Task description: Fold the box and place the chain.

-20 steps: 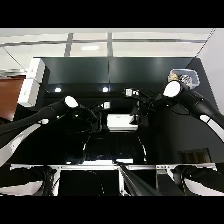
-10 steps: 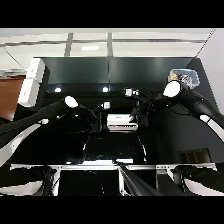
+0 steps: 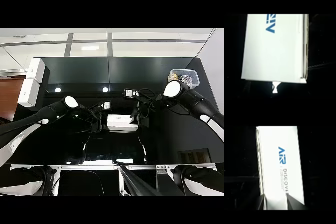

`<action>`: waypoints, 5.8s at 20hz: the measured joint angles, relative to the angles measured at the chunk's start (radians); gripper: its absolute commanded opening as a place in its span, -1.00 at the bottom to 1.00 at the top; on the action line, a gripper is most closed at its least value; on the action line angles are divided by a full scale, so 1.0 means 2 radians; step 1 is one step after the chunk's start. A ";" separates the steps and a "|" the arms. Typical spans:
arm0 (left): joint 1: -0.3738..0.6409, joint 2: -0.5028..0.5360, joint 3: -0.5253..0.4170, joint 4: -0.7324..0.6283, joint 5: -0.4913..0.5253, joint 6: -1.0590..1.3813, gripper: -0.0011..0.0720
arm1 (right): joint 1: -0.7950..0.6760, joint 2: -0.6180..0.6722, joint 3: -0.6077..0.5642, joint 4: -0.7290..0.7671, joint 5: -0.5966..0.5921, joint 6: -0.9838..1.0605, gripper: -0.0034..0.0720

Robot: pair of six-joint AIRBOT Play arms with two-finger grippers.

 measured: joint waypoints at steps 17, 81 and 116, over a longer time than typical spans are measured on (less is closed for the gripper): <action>0.000 0.000 0.000 0.000 0.002 -0.002 -0.07 | -0.014 0.051 -0.018 -0.009 0.015 0.057 -0.24; -0.109 -0.045 0.182 0.071 -0.045 -0.217 0.94 | -0.323 0.188 -0.084 -0.007 0.025 0.402 -0.89; -0.142 -0.049 0.237 0.188 -0.098 -0.248 0.97 | -0.323 0.188 -0.085 -0.006 0.024 0.402 -0.89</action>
